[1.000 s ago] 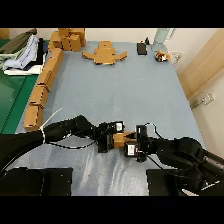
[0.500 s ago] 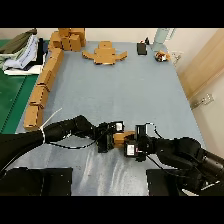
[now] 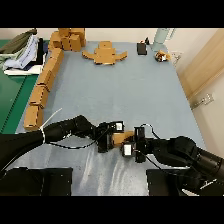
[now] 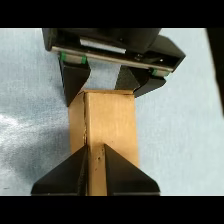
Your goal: Fold the box.
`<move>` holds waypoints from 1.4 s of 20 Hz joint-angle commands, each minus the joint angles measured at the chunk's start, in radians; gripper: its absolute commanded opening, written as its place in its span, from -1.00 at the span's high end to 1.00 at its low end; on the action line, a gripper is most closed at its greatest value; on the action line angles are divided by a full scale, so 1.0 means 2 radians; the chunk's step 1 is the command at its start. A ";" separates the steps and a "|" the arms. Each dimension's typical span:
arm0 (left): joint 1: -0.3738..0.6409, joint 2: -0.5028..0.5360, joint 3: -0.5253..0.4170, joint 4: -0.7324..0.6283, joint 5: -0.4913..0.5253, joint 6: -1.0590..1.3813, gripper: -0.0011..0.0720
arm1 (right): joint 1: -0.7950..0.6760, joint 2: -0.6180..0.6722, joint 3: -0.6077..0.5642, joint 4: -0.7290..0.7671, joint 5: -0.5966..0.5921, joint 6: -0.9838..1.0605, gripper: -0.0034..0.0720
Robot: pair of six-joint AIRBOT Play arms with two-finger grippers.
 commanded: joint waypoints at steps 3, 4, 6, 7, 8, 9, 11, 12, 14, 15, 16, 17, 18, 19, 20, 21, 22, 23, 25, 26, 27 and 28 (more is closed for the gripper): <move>0.000 0.000 0.000 0.000 0.000 0.000 -0.03 | 0.000 -0.001 0.001 0.019 -0.013 0.000 0.17; 0.000 0.000 0.000 0.000 0.000 -0.001 -0.03 | 0.000 -0.001 0.002 0.019 -0.009 0.000 -0.09; 0.000 0.000 0.000 0.000 0.000 0.000 -0.03 | 0.000 -0.001 0.011 0.019 -0.010 0.007 -0.10; 0.000 0.000 0.000 0.000 0.000 0.000 -0.03 | 0.000 -0.001 0.017 0.019 -0.011 0.020 -0.10; 0.000 0.000 0.000 0.000 0.000 0.000 -0.03 | 0.000 0.001 0.025 0.019 -0.019 0.034 -0.09; 0.000 0.000 0.000 0.000 0.000 0.000 -0.03 | 0.000 0.006 0.034 0.019 -0.035 0.058 -0.09; 0.000 0.000 0.000 0.000 0.000 0.000 -0.03 | 0.000 0.021 0.060 0.029 -0.096 0.168 0.28; 0.000 0.000 0.000 0.000 0.000 -0.001 -0.03 | 0.000 0.028 0.072 0.054 -0.131 0.246 0.91; 0.000 0.000 0.000 0.000 0.000 0.000 -0.03 | 0.000 0.036 0.071 0.129 -0.176 0.345 0.90; 0.000 0.000 0.000 0.000 0.000 -0.001 -0.03 | 0.000 0.036 0.062 0.170 -0.203 0.370 0.91; 0.000 0.000 0.000 0.000 0.000 0.000 -0.03 | 0.000 0.035 0.047 0.212 -0.223 0.380 0.91; 0.000 0.000 0.000 0.000 0.000 0.000 -0.03 | 0.000 0.035 0.027 0.258 -0.235 0.384 0.91; 0.000 0.000 0.000 0.000 0.000 -0.001 -0.03 | -0.001 0.036 0.006 0.294 -0.240 0.384 0.91; 0.000 0.000 0.000 0.000 0.000 0.000 -0.03 | -0.004 0.035 -0.012 0.318 -0.241 0.383 0.91; 0.000 0.000 0.000 0.000 -0.001 0.000 -0.03 | -0.009 0.035 -0.022 0.322 -0.239 0.382 0.91; 0.000 0.000 0.000 0.000 0.000 0.000 -0.03 | -0.020 0.035 -0.025 0.323 -0.234 0.375 0.91; 0.000 0.000 0.000 0.000 0.000 0.000 -0.03 | -0.039 0.036 -0.025 0.327 -0.228 0.366 0.91; 0.000 0.000 0.000 0.000 0.000 -0.001 -0.03 | -0.066 0.035 -0.025 0.331 -0.225 0.353 0.91; 0.000 0.000 0.000 0.000 0.000 0.000 -0.03 | -0.147 0.027 -0.024 0.364 -0.232 0.294 0.91; 0.000 0.000 0.000 0.000 0.000 -0.001 -0.03 | -0.192 0.019 -0.023 0.396 -0.244 0.255 0.91; 0.000 0.000 0.000 0.000 -0.001 0.000 -0.03 | -0.242 0.003 -0.019 0.433 -0.266 0.210 0.91; 0.000 0.000 0.000 0.000 -0.001 0.000 -0.03 | -0.285 -0.018 -0.014 0.463 -0.292 0.172 0.91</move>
